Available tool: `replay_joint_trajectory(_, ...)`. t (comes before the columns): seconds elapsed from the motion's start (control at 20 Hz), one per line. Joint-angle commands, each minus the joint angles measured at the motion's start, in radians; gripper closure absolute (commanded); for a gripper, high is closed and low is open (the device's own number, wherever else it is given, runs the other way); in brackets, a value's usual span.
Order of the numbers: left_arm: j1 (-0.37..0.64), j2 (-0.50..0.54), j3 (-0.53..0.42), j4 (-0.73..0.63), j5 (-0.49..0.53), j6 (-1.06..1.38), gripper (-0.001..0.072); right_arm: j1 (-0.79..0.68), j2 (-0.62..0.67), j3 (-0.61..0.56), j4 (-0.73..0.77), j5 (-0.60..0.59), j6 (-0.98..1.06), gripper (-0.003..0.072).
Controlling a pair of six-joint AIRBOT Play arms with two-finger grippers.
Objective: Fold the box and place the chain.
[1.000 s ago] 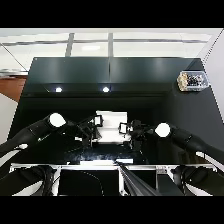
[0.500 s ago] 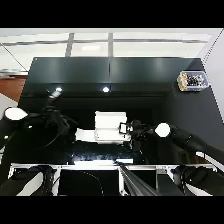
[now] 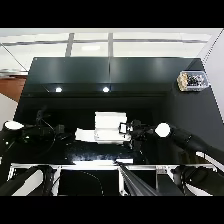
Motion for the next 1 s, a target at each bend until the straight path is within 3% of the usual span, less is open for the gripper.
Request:
replay_joint_trajectory(0.0, -0.061, -0.088, -0.021, -0.060, -0.005, 0.018, 0.0682, 0.000, -0.001, 0.000, 0.000, 0.001, 0.000, 0.0155)
replay_joint_trajectory(0.15, -0.215, -0.145, -0.020, -0.188, 0.053, 0.071, 0.0682, 0.000, -0.001, 0.000, 0.000, 0.001, 0.000, 0.0155)
replay_joint_trajectory(0.3, -0.349, -0.177, 0.005, -0.206, 0.119, 0.071, 0.0682, 0.000, -0.001, 0.000, 0.000, 0.001, 0.000, 0.0155)
replay_joint_trajectory(0.7, -0.365, -0.165, 0.124, -0.164, 0.043, 0.040, 0.0677, 0.000, -0.001, 0.000, 0.000, 0.001, 0.000, 0.0155)
replay_joint_trajectory(0.75, -0.365, -0.160, 0.139, -0.154, 0.029, 0.040, 0.0633, 0.000, -0.001, 0.000, 0.000, 0.001, 0.000, 0.0155)
replay_joint_trajectory(0.9, -0.365, -0.153, 0.179, -0.145, -0.034, 0.024, 0.0302, 0.000, -0.001, 0.000, 0.000, 0.001, 0.000, 0.0155)
replay_joint_trajectory(0.95, -0.370, -0.153, 0.188, -0.144, -0.052, 0.027, 0.0281, 0.000, -0.001, 0.000, 0.000, 0.001, 0.000, 0.0155)
